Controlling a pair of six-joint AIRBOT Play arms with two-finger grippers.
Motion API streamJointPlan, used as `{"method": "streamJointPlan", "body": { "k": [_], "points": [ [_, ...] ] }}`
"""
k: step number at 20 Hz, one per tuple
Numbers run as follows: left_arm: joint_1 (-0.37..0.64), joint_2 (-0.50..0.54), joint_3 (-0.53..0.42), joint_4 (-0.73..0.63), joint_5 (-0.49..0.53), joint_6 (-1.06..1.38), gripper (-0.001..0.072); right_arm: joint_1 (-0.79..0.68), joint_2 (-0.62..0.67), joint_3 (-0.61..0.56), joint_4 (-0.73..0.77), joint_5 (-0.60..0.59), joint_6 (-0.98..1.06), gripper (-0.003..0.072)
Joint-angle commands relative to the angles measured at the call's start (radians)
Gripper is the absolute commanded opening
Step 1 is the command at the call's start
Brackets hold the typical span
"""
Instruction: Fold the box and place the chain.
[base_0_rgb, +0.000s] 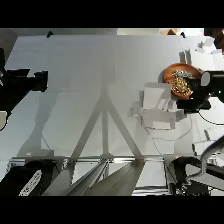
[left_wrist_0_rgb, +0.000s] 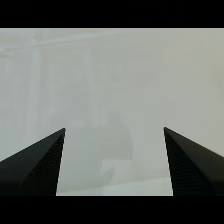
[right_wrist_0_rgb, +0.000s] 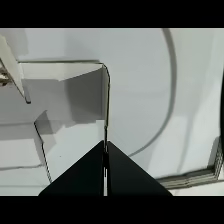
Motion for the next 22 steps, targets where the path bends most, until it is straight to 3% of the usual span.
{"method": "streamJointPlan", "body": {
  "k": [1,7,13,18,22],
  "points": [
    [-0.001,0.001,0.001,0.000,0.000,0.000,0.0693,0.105,0.105,0.000,0.046,-0.116,-0.055,0.0023],
    [-0.001,0.000,0.001,0.000,0.000,0.000,0.0693,0.270,0.260,-0.045,0.330,-0.381,-0.185,0.0023],
    [-0.001,0.001,0.001,0.000,0.000,0.000,0.0693,0.370,0.259,-0.268,0.643,-0.731,-0.303,0.0023],
    [-0.001,0.001,0.001,0.000,0.000,0.000,0.0693,0.527,0.245,-0.395,0.663,-0.916,-0.262,0.0023],
    [-0.001,0.001,0.001,0.000,0.000,0.000,0.0693,0.547,0.246,-0.407,0.654,-0.925,-0.251,0.0024]
  ]
}}
